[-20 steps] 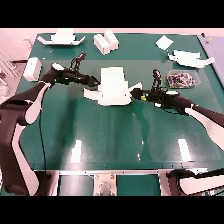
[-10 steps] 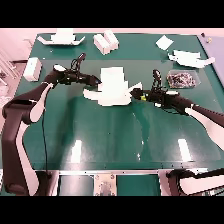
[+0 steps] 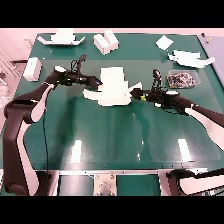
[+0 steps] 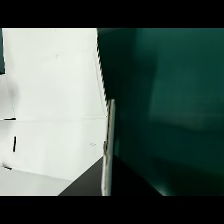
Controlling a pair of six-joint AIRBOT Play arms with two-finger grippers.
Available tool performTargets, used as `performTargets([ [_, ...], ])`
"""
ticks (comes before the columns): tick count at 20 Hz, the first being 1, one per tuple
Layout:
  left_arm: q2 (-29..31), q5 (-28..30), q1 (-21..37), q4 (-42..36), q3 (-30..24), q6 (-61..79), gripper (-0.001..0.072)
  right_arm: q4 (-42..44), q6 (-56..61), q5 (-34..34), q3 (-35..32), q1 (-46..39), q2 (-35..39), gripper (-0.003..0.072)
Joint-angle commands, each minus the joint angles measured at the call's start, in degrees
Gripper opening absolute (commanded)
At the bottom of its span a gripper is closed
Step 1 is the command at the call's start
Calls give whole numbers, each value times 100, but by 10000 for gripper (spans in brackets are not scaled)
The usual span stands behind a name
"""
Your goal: Fold the box and place the chain.
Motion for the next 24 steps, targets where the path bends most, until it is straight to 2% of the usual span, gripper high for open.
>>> performTargets([
  [1,-55,-186,-15,-70,4,-20,456,2,0,0,2,-2,0,12],
  [4,-66,-142,-85,-85,4,7,454,2,0,0,2,-2,0,12],
  [5,-66,-133,-85,-101,4,11,384,2,0,0,2,-2,0,12],
  [11,-66,-39,-85,-424,4,9,384,0,-2,0,2,2,0,12],
  [12,-66,-63,-85,-426,4,7,350,0,-2,-2,2,2,0,11],
  [22,-66,-378,-85,-426,4,9,344,0,-2,-2,2,2,0,12],
  [23,-66,-380,-85,-426,4,24,180,0,-2,-2,2,2,0,11],
  [24,-66,-378,-85,-426,4,33,171,0,-2,-4,2,0,0,11],
])
